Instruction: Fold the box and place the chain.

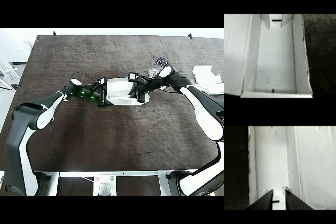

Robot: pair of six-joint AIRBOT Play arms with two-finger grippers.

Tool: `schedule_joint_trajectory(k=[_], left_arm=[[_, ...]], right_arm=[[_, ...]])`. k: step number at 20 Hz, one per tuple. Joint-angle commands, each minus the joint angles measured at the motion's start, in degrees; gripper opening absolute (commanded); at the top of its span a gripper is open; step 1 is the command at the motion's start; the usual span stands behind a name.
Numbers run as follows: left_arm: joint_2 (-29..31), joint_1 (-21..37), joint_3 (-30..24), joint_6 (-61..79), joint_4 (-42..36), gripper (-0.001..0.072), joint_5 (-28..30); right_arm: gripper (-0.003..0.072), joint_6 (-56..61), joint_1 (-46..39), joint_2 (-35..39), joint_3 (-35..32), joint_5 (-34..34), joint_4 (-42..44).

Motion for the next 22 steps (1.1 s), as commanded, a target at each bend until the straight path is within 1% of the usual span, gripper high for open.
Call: schedule_joint_trajectory(k=[1,2,3,4,9,10,11,15,16,17,18,19,20,22], left_arm=[[0.0,0.0,0.0,0.0,0.0,0.0275,0.0],[0.0,0.0,0.0,0.0,0.0,0.0275,0.0],[0.0,0.0,0.0,0.0,0.0,0.0275,0.0],[0.0,0.0,0.0,0.0,0.0,0.0275,0.0],[0.0,0.0,0.0,0.0,0.0,0.0275,0.0],[0.0,0.0,0.0,0.0,0.0,0.0275,0.0],[0.0,0.0,0.0,0.0,0.0,0.0276,0.0],[0.0,0.0,0.0,0.0,0.0,0.0276,0.0],[0.0,0.0,0.0,0.0,0.0,0.0275,0.1],[0.0,0.0,0.0,0.0,0.0,0.0275,0.0],[0.0,0.0,0.0,0.0,0.0,0.0275,0.1],[0.0,0.0,0.0,0.0,0.0,0.0275,0.1],[0.0,0.0,0.0,0.0,0.0,0.0276,0.1],[0.0,0.0,0.0,0.0,0.0,0.0275,0.1]], right_arm=[[0.0199,-0.3,0.8,-0.2,0.0,-1.3,1.5],[0.0241,-0.3,0.8,-0.4,0.0,-1.3,1.5],[0.0379,-0.3,0.7,-0.6,0.0,-1.3,1.4],[0.0483,-0.3,0.7,-0.6,0.0,-1.3,1.2],[0.0487,-0.2,0.7,-0.6,0.0,-1.2,-1.5],[0.0517,-0.3,0.7,-0.6,0.0,-1.2,-1.5],[0.0562,-0.3,0.7,-0.6,0.0,-1.2,-1.5],[0.0562,0.8,0.7,-0.6,0.0,-1.2,-3.7],[0.0486,1.0,0.7,-0.5,0.0,-0.8,-5.5],[0.0101,1.1,0.7,-0.2,0.0,0.4,-7.6],[0.0034,1.4,0.6,0.1,0.0,1.2,-9.1],[0.0054,2.9,0.3,0.4,0.1,1.2,-9.8],[0.0053,4.3,0.1,0.9,0.1,1.2,-10.9],[0.0049,5.7,-0.5,2.1,0.1,3.4,-13.9]])
